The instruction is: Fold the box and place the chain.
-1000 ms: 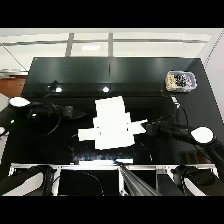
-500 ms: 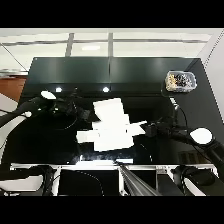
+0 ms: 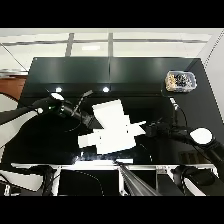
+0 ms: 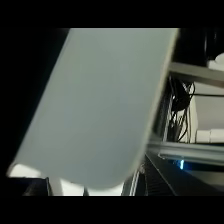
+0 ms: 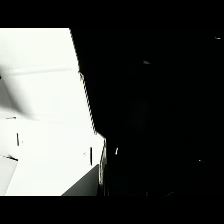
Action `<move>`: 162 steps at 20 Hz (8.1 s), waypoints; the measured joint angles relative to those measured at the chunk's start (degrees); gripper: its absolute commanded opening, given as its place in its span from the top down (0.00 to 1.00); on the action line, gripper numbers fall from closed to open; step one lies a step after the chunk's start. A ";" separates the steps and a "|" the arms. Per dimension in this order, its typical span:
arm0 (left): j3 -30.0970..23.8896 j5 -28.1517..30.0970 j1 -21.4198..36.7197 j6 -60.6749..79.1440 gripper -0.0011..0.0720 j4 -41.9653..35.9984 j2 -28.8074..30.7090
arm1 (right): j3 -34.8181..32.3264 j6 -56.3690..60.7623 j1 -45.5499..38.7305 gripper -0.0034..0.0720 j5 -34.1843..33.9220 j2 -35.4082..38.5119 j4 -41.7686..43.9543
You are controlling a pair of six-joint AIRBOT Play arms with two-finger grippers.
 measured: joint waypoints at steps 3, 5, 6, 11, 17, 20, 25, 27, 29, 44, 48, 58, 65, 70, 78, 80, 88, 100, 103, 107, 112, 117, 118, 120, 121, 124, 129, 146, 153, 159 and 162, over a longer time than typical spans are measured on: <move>1.62 -0.76 -0.42 0.76 0.18 2.14 -0.37 | -0.02 0.00 0.00 0.89 0.00 0.00 -0.09; 2.62 -0.94 -0.74 1.03 0.33 3.45 -0.48 | -0.02 0.00 0.00 0.89 0.00 0.00 -0.20; 3.02 -0.96 -1.01 1.18 0.33 3.98 -0.50 | 0.00 0.00 0.00 0.89 -0.02 0.00 -0.28; 3.89 -1.25 -2.49 1.79 0.65 4.76 -0.63 | -0.02 0.00 0.00 0.89 -0.02 0.00 -1.22; 4.11 -1.99 -2.93 2.16 0.94 4.90 -0.68 | 0.00 -0.02 0.00 0.86 0.00 0.02 -1.70; 4.48 -2.38 -2.95 2.16 0.94 5.64 -0.50 | 0.09 0.02 -0.28 0.03 0.22 0.02 -1.79; 5.40 -0.44 -3.78 2.43 0.95 10.36 4.17 | 6.62 0.04 -7.15 0.03 9.46 0.02 -9.86; 5.46 3.43 -4.74 3.37 0.94 13.77 8.07 | 11.50 -0.31 -11.04 0.03 13.94 0.02 -15.89; 5.49 8.46 -6.40 5.70 0.94 15.47 12.48 | 15.74 -2.89 -13.88 0.03 16.15 0.02 -21.70; 5.22 21.94 -14.14 23.69 0.94 21.40 12.00 | 12.79 -36.13 -7.82 0.03 8.39 -4.79 -16.87; 3.85 22.82 -14.38 24.00 0.95 20.22 11.43 | 11.15 -40.98 -2.32 0.03 5.05 -5.99 -14.71; 2.51 23.15 -14.43 24.20 0.94 18.12 11.32 | 10.34 -44.54 4.74 0.03 3.72 -12.11 -13.99; 2.49 23.28 -14.43 24.20 0.94 17.79 11.32 | 10.03 -47.10 5.97 0.03 7.96 -15.80 -16.52; 2.49 23.30 -14.43 24.20 0.94 17.75 11.32 | 8.61 -50.21 8.52 0.03 8.63 -16.50 -17.64; 2.47 23.30 -14.43 24.20 0.94 17.73 11.32 | 8.02 -51.45 15.93 0.03 2.10 -16.74 -17.16; 2.49 23.30 -14.43 24.20 0.94 17.73 11.32 | 8.02 -51.47 17.59 0.03 1.11 -16.74 -16.94; 2.49 23.32 -14.40 24.26 0.94 17.86 11.32 | 8.81 -44.68 20.48 0.03 -1.73 -16.72 -15.65; 2.47 23.28 -14.43 24.15 0.94 17.68 11.32 | 13.18 -32.74 18.69 0.03 -3.54 -15.21 -23.37; 2.47 23.26 -14.43 24.13 0.94 17.75 11.32 | 13.27 -33.35 18.58 0.03 -5.77 -15.21 -24.74; 2.47 23.17 -14.40 24.13 0.94 17.73 11.32 | 13.29 -37.73 17.68 0.03 -5.35 -15.50 -24.20; 2.47 23.19 -14.40 24.13 0.94 17.75 11.61 | 13.29 -49.27 13.14 0.03 -4.92 -17.03 -13.84; 2.47 23.17 -14.40 24.13 0.94 17.75 11.72 | 13.29 -61.18 10.10 0.03 -3.34 -20.65 -2.62; 2.47 23.15 -14.40 24.13 0.94 17.75 11.72 | 13.29 -63.10 9.92 0.03 -2.91 -21.22 -0.79; 2.47 23.08 -14.40 24.17 0.94 17.86 11.72 | 13.29 -66.34 9.62 0.03 -1.75 -22.29 2.21; 2.47 23.08 -14.40 24.17 0.94 17.86 11.72 | 13.29 -67.41 9.53 0.03 -1.38 -22.95 3.37; 2.47 22.91 -14.40 24.24 0.94 17.88 11.69 | 13.29 -69.44 9.49 0.03 0.68 -25.20 6.14; 2.47 22.88 -14.43 24.26 0.94 17.86 11.69 | 13.29 -71.32 9.46 0.03 2.64 -26.91 7.65; 2.47 23.08 -14.43 24.02 0.94 17.66 11.72 | 11.76 -73.92 9.46 0.03 1.36 -30.08 6.12; 2.47 23.08 -14.43 24.02 0.94 17.70 11.72 | 11.76 -74.27 9.46 0.03 1.20 -30.45 6.10; 2.47 23.08 -14.43 24.02 0.94 17.70 11.72 | 11.76 -74.36 9.46 0.03 1.14 -30.49 6.10; 2.47 23.08 -14.43 24.04 0.94 17.70 11.72 | 11.76 -74.34 9.46 0.03 1.14 -30.49 6.10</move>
